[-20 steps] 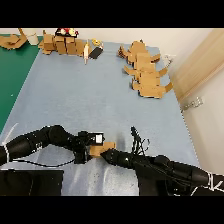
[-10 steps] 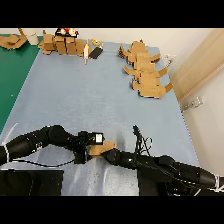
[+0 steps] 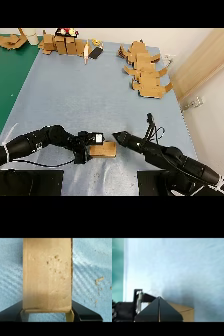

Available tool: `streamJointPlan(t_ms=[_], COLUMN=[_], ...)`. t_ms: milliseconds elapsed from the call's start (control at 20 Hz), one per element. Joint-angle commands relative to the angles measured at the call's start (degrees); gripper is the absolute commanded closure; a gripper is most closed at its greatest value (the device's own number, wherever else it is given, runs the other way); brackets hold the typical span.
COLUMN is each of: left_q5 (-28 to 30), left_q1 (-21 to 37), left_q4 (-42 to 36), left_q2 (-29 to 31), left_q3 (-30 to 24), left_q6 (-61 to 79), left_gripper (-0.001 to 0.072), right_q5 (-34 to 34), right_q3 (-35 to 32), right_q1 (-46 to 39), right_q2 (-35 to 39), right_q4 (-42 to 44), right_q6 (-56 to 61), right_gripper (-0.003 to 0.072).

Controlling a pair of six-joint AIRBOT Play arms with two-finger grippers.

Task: Fold the box.

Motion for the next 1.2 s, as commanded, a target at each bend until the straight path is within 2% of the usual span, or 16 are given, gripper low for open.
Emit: streamJointPlan(t_ms=[0, 200, 300, 350, 450, 550, 650, 750, 850, 950, 1050, 1150], left_q5=[0.02, 0.04, 0.04, 0.04, 0.09, 0.04, 0.13, 0.02, -0.81, -3.04, -4.33, -3.52], left_q1=[0.02, 0.02, 0.02, 0.02, 0.00, 0.00, 0.02, 0.11, 0.83, 3.82, 9.25, 17.44], left_q4=[0.02, 0.02, 0.02, 0.02, -0.02, -0.04, -0.39, 0.44, 6.69, 17.09, 26.84, 31.89], left_q2=[0.00, 0.00, 0.00, 0.00, 0.00, 0.00, 0.00, 0.44, 2.40, 5.35, 8.22, 9.05], left_q3=[0.07, 0.07, 0.07, 0.07, 0.07, 0.07, 0.07, 0.61, 2.67, 5.40, 8.52, 12.22], left_q6=[0.04, 0.09, 0.07, 0.07, 0.09, 0.09, -0.57, -9.31, -23.65, -37.48, -48.78, -55.58], left_gripper=[0.0463, 0.0464, 0.0464, 0.0464, 0.0464, 0.0464, 0.0464, 0.0464, 0.0464, 0.0464, 0.0463, 0.0462], right_q5=[-14.32, -44.59, -56.78, -60.15, -60.87, -57.33, -55.06, -54.45, -54.49, -54.58, -55.36, -55.43], right_q3=[2.34, 13.84, 20.81, 23.37, 26.56, 26.97, 26.99, 26.99, 26.99, 26.99, 26.99, 26.99], right_q1=[-8.66, -11.98, -12.31, -12.59, -12.63, -12.63, -12.63, -12.63, -12.63, -12.63, -12.63, -12.63], right_q2=[-0.04, -2.27, -5.57, -7.41, -10.71, -12.61, -13.92, -14.60, -14.64, -14.62, -14.60, -14.60], right_q4=[-10.75, -28.85, -31.61, -30.93, -27.89, -25.05, -25.73, -27.32, -29.24, -29.35, -29.51, -30.27], right_q6=[-0.02, -0.79, -2.67, -3.61, -3.72, -3.67, -3.52, -3.50, -3.50, -3.50, -3.50, -3.50], right_gripper=[0.0687, 0.0687, 0.0687, 0.0687, 0.0686, 0.0687, 0.0686, 0.0685, 0.0686, 0.0685, 0.0685, 0.0685])
